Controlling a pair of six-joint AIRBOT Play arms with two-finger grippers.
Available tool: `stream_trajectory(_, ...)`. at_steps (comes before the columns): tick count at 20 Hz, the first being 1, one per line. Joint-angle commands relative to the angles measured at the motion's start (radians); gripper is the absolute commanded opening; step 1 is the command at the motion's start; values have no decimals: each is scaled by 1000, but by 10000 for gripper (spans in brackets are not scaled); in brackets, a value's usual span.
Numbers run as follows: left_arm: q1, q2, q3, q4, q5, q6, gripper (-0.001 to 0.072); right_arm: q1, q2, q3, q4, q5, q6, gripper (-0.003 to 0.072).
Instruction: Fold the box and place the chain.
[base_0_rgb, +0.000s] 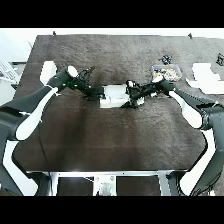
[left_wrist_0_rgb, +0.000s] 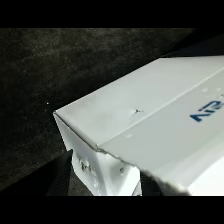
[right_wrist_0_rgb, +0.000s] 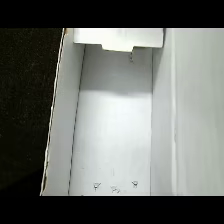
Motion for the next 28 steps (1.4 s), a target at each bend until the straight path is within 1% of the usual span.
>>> stream_trajectory(1,-34,1,7,71,35,-94,474,0,0,0,0,1,0,584)
stream_trajectory(4,-60,1,10,132,61,-160,474,0,0,0,0,1,0,584)
stream_trajectory(7,-89,0,53,278,37,-250,474,0,0,0,0,1,0,585)
stream_trajectory(9,-101,0,78,332,32,-277,474,0,0,0,0,1,0,585)
stream_trajectory(13,-109,0,95,384,11,-316,474,0,0,0,0,1,0,585)
stream_trajectory(19,-143,-1,95,400,27,-335,473,0,0,0,0,1,0,585)
stream_trajectory(23,-146,-2,95,415,23,-344,473,0,0,0,0,1,0,585)
stream_trajectory(26,-159,-2,95,478,16,-372,473,0,0,0,0,1,0,585)
stream_trajectory(28,-161,-2,95,494,16,-376,473,0,0,0,0,1,0,585)
